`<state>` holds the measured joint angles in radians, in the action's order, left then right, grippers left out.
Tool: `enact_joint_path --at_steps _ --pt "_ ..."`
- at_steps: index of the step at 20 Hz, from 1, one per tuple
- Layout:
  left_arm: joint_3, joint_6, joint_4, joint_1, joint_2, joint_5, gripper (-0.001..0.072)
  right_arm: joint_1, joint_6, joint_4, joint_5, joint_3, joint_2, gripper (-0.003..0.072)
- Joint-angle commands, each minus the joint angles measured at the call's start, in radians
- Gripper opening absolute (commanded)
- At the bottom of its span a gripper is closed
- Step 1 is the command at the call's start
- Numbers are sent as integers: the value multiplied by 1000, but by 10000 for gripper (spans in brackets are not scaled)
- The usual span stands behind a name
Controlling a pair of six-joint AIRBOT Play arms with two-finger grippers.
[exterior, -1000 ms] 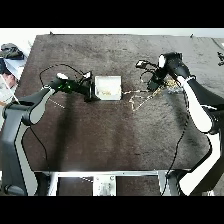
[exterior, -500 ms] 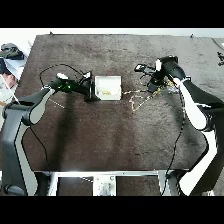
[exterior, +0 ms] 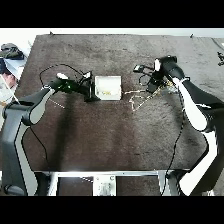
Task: Fold the box and place the chain.
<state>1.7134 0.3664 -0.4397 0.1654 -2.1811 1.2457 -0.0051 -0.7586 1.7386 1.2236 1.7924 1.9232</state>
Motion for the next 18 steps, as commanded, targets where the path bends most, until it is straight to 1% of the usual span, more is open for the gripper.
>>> enact_joint_path --at_steps 1,4,7,10,13,15,18 --pt "0 0 0 0 -1 0 515 42 4 -73 -31 3 -117 -13" --pt "0 0 0 0 -1 0 515 101 4 -90 -127 3 -266 -13" --pt "0 0 0 0 -1 0 515 177 3 -91 -249 3 -396 -14" --pt "0 0 0 0 -1 0 515 258 3 -131 -349 3 -474 -14" --pt "0 0 0 0 -1 0 515 327 3 -204 -406 3 -500 -14" --pt "0 0 0 0 -1 0 515 362 3 -233 -414 4 -491 -14" --pt "0 0 0 0 -1 0 515 375 3 -330 -417 3 -456 -14"
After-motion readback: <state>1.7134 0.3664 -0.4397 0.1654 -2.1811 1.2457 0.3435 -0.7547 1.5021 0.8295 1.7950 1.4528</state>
